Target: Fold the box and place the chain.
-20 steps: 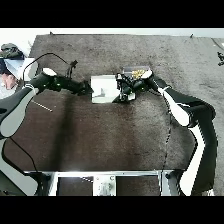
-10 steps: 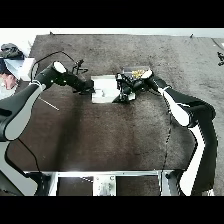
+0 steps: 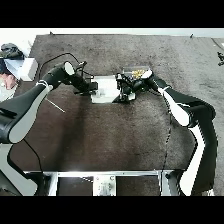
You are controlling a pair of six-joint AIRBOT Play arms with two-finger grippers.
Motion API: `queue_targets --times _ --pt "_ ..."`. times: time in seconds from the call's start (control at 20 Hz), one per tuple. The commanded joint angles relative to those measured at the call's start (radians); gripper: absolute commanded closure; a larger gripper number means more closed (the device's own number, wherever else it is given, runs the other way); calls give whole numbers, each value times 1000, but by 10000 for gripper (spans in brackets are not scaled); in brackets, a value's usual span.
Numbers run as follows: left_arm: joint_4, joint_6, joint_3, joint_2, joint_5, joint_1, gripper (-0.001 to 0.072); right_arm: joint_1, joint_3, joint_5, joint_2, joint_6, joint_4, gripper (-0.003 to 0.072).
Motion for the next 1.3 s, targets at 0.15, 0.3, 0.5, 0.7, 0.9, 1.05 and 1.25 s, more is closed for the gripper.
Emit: queue_targets --times 0.15,0.3,0.5,0.7,0.9,1.05,1.25 --pt "172 -166 88 -46 -46 -56 457 0 0 0 0 0 0 256" --pt "272 -253 179 -101 -128 -87 457 0 0 0 -1 0 0 256" --pt "386 -323 319 -190 -251 -131 458 0 0 0 0 0 0 256" --pt "503 -369 389 -238 -306 -161 458 0 0 0 0 0 0 256" --pt "534 -405 389 -241 -303 -160 461 0 0 0 0 0 0 256" --pt "537 -418 389 -254 -295 -160 479 0 0 0 0 0 0 256" --pt "542 -423 389 -254 -288 -160 699 0 0 0 0 0 0 256"
